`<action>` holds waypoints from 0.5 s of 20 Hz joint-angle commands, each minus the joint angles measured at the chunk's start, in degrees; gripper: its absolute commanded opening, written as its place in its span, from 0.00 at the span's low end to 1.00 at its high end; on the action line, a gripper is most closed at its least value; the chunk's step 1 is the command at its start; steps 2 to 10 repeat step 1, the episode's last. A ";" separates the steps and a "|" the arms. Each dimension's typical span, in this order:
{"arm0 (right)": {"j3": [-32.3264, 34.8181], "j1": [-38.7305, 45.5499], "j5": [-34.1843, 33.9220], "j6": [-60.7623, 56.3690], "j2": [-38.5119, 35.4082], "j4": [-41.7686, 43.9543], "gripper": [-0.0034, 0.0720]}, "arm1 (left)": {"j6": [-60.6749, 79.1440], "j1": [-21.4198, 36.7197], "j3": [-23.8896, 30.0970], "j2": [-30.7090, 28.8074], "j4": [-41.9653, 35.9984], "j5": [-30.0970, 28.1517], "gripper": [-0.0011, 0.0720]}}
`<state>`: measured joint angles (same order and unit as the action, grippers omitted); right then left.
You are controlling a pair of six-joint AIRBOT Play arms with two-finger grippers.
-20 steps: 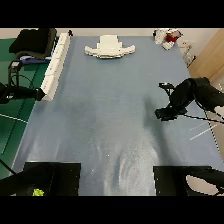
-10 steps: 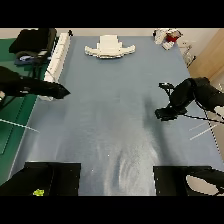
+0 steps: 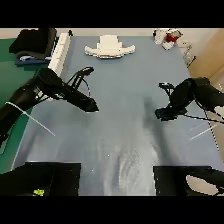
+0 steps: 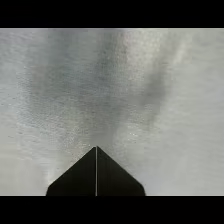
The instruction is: Fold the box.
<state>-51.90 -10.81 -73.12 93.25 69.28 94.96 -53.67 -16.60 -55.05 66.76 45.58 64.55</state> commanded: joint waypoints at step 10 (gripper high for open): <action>-0.04 0.02 0.02 0.00 0.04 0.02 0.05 | -1.42 -1.25 -0.07 1.27 -0.04 0.39 0.03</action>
